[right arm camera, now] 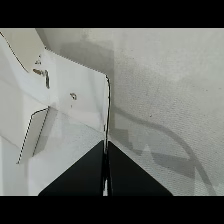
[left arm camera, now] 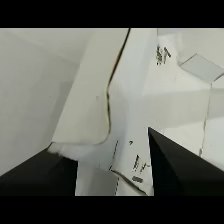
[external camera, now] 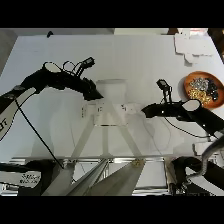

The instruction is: Fold the box and place the chain.

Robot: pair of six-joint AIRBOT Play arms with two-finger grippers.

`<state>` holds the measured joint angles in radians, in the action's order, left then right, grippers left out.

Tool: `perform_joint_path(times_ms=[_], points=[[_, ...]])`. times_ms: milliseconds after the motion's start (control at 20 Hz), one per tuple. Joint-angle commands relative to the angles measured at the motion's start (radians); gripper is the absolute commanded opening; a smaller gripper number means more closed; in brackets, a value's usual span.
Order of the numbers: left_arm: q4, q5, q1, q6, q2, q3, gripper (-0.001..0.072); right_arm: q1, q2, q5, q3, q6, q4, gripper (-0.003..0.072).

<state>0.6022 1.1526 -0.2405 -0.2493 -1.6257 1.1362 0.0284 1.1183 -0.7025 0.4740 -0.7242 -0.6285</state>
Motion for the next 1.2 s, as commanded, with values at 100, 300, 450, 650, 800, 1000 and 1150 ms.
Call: perform_joint_path(times_ms=[100,300,450,650,800,1000,1150], points=[[0.013,-0.028,-0.029,0.067,-0.003,0.0,0.0439,-0.001,0.0,0.0,0.0,0.0,0.0,0.001],[-0.004,-0.034,-0.04,0.067,-0.025,0.0,0.0397,-0.001,0.0,0.0,0.0,0.0,0.0,0.001],[-0.002,-0.035,-0.047,0.071,-0.045,0.0,0.0309,-0.001,0.0,0.0,0.0,0.0,0.0,0.001],[-0.004,-0.047,-0.048,0.07,-0.055,0.0,0.0005,-0.001,0.0,0.0,0.0,0.0,0.0,0.001],[-0.004,-0.046,-0.048,0.07,-0.055,0.0,0.0005,-0.001,0.0,0.0,0.0,0.0,0.0,0.001],[-0.004,-0.046,-0.048,0.069,-0.055,0.0,0.0008,-0.001,0.0,0.0,0.0,0.0,0.0,0.001],[-0.011,-0.045,-0.048,0.067,-0.055,0.0,0.0008,-0.001,0.0,0.0,0.0,0.0,0.0,0.001]])
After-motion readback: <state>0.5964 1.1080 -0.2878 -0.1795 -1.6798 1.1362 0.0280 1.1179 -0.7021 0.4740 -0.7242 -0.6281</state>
